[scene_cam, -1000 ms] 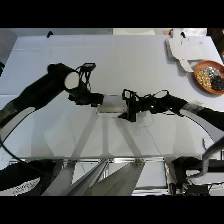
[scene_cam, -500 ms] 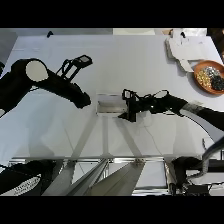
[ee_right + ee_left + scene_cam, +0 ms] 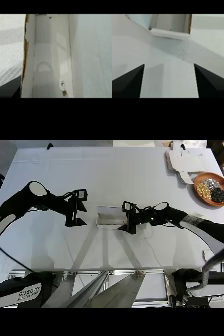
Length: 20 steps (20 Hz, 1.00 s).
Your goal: Fold the box and place the chain.
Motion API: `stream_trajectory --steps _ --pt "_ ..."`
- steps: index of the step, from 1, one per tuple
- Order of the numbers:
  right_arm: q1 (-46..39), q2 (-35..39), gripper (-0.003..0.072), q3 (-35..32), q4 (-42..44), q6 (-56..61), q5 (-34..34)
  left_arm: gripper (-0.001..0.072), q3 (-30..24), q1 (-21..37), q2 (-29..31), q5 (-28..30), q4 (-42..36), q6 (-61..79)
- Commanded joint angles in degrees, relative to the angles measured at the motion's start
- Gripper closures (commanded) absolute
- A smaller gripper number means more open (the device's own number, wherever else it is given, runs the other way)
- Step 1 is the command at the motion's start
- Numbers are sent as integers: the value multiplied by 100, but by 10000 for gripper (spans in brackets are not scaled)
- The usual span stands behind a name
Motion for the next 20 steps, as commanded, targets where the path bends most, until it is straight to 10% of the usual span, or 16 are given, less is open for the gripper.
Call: stream_trajectory --steps 1,20 --pt "2 2 167 0 2 2 2 13 -46 140 -723 39 -802 2114" --pt "2 2 167 0 2 2 2 12 527 238 -1375 -828 -1403 2168"
